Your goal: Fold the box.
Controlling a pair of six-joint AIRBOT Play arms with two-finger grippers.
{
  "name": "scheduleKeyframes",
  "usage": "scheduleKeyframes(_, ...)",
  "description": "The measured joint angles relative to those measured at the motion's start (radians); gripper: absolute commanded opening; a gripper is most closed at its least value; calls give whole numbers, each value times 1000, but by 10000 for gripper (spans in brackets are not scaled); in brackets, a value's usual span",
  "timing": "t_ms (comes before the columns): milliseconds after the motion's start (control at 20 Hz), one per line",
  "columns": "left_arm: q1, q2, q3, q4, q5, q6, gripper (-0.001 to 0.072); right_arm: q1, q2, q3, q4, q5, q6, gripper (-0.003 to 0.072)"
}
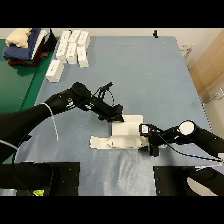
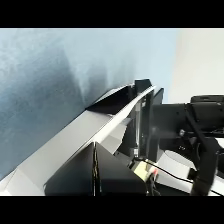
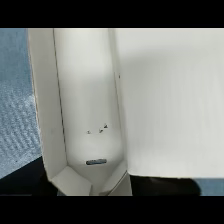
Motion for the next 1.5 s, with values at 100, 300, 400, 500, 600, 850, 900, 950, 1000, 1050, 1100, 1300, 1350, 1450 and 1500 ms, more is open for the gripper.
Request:
scheduleKeyframes(100,4,-41,2,-7,-17,-3,15,0,0,0,0,0,0,543)
scheduleKeyframes(300,3,-109,2,-6,-56,-16,15,0,0,0,0,0,0,543)
scheduleKeyframes(400,1,-124,2,6,-67,-18,15,0,0,0,0,0,-1,543)
scheduleKeyframes(500,-1,-132,2,13,-72,-10,15,0,0,0,0,0,-2,543)
scheduleKeyframes(600,-2,-136,4,13,-74,2,15,0,0,0,0,0,-2,544)
scheduleKeyframes(850,1,-128,46,-40,-112,110,15,0,0,0,0,0,0,544)
scheduleKeyframes(900,3,-113,58,-53,-121,146,14,0,0,0,0,0,0,543)
scheduleKeyframes(950,8,-93,66,-61,-130,179,14,0,0,0,0,0,0,543)
scheduleKeyframes(1000,8,-63,73,-55,-137,208,14,0,0,0,0,-1,0,544)
scheduleKeyframes(1050,8,-31,77,-39,-142,228,14,0,0,0,0,0,0,543)
scheduleKeyframes(1100,9,10,77,-3,-150,243,14,0,0,0,0,0,0,544)
scheduleKeyframes(1300,17,204,21,147,-148,257,14,0,0,0,0,0,0,543)
scheduleKeyframes(1350,20,254,-3,182,-149,257,14,0,0,0,0,0,0,543)
scheduleKeyframes(1450,21,357,-63,257,-125,270,16,0,0,0,0,0,0,543)
scheduleKeyframes(1500,21,401,-88,289,-123,297,19,0,0,0,0,-1,0,544)
